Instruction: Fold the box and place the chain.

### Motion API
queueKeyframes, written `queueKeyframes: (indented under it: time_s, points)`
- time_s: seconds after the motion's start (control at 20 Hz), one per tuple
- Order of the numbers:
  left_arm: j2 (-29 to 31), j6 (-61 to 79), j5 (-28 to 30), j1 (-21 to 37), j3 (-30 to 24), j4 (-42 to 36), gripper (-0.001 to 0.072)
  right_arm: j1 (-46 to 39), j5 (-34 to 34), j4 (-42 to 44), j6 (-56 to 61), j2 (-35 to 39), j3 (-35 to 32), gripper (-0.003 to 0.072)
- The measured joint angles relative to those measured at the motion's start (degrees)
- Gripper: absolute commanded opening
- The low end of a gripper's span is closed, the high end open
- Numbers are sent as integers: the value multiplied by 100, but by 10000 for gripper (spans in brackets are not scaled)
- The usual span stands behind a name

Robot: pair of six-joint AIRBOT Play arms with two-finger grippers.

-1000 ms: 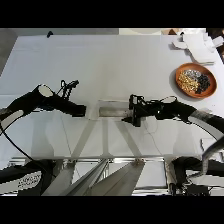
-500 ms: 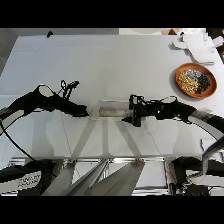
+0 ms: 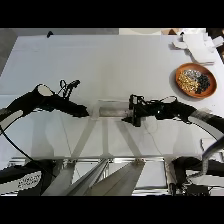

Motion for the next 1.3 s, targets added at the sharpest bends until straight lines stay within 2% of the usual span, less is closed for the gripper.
queueKeyframes:
  time_s: [0.2,0.55,1.3]
  points:
    - [0,-262,278,-4,-33,352,2,0,2,0,-2,0,0,504]
    - [-2,-210,498,-70,-173,7,1,0,2,0,0,0,0,504]
    - [11,144,157,-92,-203,-905,21,0,2,0,0,0,2,504]
